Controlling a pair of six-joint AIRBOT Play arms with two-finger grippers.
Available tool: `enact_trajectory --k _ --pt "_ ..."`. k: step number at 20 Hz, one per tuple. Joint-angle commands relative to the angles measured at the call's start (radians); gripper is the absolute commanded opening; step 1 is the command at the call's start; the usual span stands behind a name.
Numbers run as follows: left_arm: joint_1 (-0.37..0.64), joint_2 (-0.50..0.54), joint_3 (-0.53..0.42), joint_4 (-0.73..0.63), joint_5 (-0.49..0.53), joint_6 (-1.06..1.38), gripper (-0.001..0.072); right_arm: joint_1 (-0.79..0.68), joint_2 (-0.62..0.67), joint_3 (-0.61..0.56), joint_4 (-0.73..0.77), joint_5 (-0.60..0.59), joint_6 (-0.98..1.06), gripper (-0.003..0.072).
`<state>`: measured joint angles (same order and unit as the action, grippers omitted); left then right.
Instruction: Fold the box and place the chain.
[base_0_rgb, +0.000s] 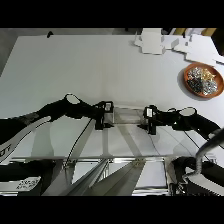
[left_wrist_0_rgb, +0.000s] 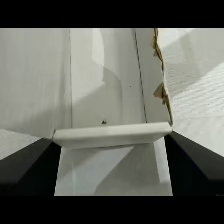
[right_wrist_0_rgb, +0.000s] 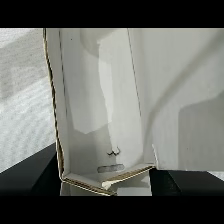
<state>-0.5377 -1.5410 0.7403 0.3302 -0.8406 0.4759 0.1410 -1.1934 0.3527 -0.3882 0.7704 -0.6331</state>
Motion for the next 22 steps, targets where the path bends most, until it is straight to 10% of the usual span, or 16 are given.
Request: enact_trajectory --k 1,7,10,22 --pt "-0.008 -0.016 0.009 -0.032 0.0 0.008 0.0695 0.0 0.001 0.0 0.0 0.0 0.0 0.0413" --pt "-0.02 -0.036 0.035 -0.061 0.001 0.018 0.0637 0.0 0.001 0.0 0.0 0.0 0.0 0.0413" --pt "-0.022 -0.035 0.035 -0.06 0.004 0.018 0.0178 0.0 0.001 0.0 0.0 0.0 0.0 0.0413" --pt "-0.025 -0.035 0.035 -0.057 0.006 0.014 0.0154 0.0 0.001 0.0 0.001 -0.002 0.0 0.0413"
